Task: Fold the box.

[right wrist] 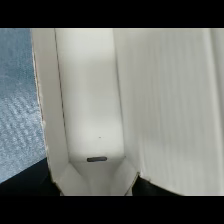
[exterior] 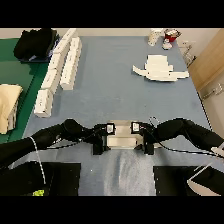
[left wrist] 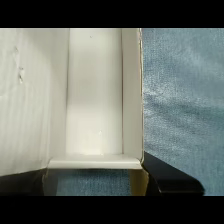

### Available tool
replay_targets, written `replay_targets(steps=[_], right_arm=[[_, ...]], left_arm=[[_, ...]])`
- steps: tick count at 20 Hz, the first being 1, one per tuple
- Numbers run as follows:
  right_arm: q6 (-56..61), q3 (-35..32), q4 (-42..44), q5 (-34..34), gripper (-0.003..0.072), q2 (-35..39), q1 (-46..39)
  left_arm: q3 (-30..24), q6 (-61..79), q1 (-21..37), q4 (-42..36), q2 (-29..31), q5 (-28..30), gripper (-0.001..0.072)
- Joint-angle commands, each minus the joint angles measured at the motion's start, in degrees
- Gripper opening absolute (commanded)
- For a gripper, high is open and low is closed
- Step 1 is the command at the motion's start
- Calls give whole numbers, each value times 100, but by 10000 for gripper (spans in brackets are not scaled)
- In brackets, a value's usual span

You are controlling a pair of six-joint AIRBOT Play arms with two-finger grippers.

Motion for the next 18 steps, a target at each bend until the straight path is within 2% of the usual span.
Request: replay_targets(steps=[1, 7, 8, 9, 10, 13, 16, 18], right_arm=[[0, 4, -2, 0, 384, 2, 2], [2, 4, 2, -13, 384, 2, 2], [9, 9, 2, -2, 417, 9, 2], [136, 22, -11, -28, 577, 46, 2], [389, 52, -101, -74, 700, 157, 2], [1517, 162, -942, -337, 710, 695, 2], [3591, 363, -2214, -1211, 709, 1342, 2], [4861, 522, -2461, -1834, 681, 1707, 0]], left_arm=[[7, -2, 2, -2, -2, 4, 402], [7, -2, 2, -2, -2, 4, 401], [7, -2, 2, -2, -2, 4, 402], [7, -2, 2, -2, -2, 7, 402], [7, -2, 2, -2, -2, 4, 402], [7, -2, 2, -2, -2, 7, 402], [7, -2, 2, -2, -2, 4, 402], [7, -2, 2, -2, -2, 4, 402]])
